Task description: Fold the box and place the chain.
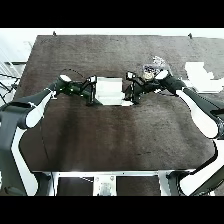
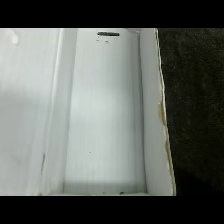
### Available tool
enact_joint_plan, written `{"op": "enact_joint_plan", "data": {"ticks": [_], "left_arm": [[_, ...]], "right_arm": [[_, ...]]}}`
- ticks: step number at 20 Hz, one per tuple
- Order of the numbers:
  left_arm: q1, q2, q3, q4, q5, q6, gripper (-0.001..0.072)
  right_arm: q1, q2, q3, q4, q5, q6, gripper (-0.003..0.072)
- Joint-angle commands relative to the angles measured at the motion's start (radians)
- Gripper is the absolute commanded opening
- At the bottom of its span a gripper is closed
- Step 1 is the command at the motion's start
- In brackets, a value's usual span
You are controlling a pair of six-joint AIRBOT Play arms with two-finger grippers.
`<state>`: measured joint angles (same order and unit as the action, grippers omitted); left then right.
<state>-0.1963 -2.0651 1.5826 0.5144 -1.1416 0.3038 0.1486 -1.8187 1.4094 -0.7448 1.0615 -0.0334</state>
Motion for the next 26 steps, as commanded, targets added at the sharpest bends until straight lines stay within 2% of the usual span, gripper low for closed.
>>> {"op": "enact_joint_plan", "data": {"ticks": [1, 3, 12, 19, 20, 22, 23, 24, 26], "left_arm": [[0.000, 0.000, 0.000, 0.000, 0.000, 0.000, 0.0285], [0.000, 0.000, 0.000, 0.000, 0.000, 0.000, 0.0286], [0.000, 0.000, 0.000, 0.000, 0.000, 0.000, 0.0286], [0.000, 0.000, 0.000, 0.000, 0.000, 0.000, 0.0285], [0.000, 0.000, 0.000, 0.000, 0.000, 0.000, 0.0285], [0.000, 0.000, 0.000, 0.000, 0.000, 0.000, 0.0285], [0.000, 0.000, 0.000, 0.000, 0.000, 0.000, 0.0286], [0.000, 0.000, 0.000, 0.000, 0.000, 0.000, 0.0285], [0.000, 0.000, 0.000, 0.000, 0.000, 0.000, 0.0286]], "right_arm": [[0.007, -0.009, 0.000, 0.056, 0.004, -0.006, 0.0348], [0.023, -0.010, 0.000, 0.078, 0.005, -0.024, 0.0206], [0.059, -0.043, 0.000, 0.098, -0.064, -0.058, 0.0217], [0.058, -0.048, 0.000, 0.135, -0.084, -0.058, 0.0523], [0.058, -0.048, 0.000, 0.135, -0.081, -0.057, 0.0549], [0.047, -0.047, 0.000, 0.131, -0.066, -0.056, 0.0549], [0.038, -0.047, 0.000, 0.127, -0.059, -0.051, 0.0525], [0.029, -0.047, 0.000, 0.121, -0.045, -0.038, 0.0366], [0.005, -0.040, 0.000, 0.102, -0.020, 0.016, 0.0171]]}}
